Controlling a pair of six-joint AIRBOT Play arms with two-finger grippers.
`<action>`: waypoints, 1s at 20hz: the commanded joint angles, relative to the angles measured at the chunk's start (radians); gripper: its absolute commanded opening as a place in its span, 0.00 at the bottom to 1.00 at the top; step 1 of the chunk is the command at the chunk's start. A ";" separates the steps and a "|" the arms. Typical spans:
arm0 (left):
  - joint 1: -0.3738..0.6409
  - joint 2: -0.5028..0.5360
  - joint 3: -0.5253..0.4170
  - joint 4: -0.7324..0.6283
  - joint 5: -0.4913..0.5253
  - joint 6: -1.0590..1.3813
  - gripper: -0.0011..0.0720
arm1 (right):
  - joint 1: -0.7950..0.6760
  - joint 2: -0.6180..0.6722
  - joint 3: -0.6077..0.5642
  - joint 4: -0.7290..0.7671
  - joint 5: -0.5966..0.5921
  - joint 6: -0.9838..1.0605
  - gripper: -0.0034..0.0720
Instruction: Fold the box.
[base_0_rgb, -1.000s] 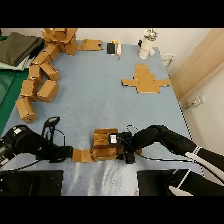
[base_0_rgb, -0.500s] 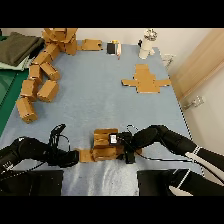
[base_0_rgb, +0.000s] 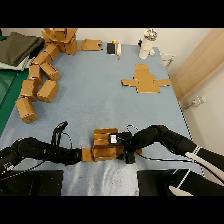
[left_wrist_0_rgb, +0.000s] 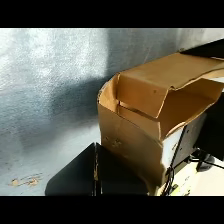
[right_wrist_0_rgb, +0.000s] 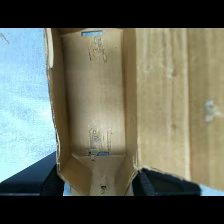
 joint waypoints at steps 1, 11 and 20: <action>0.000 0.000 0.000 -0.055 0.014 0.047 0.02 | 0.001 0.000 0.000 0.000 0.000 0.000 0.71; 0.000 0.000 0.011 -0.177 0.096 0.145 0.03 | 0.001 0.000 0.000 0.000 0.000 0.000 0.71; 0.000 0.000 0.013 -0.178 0.103 0.147 0.42 | 0.001 0.000 0.000 0.000 0.000 0.000 0.71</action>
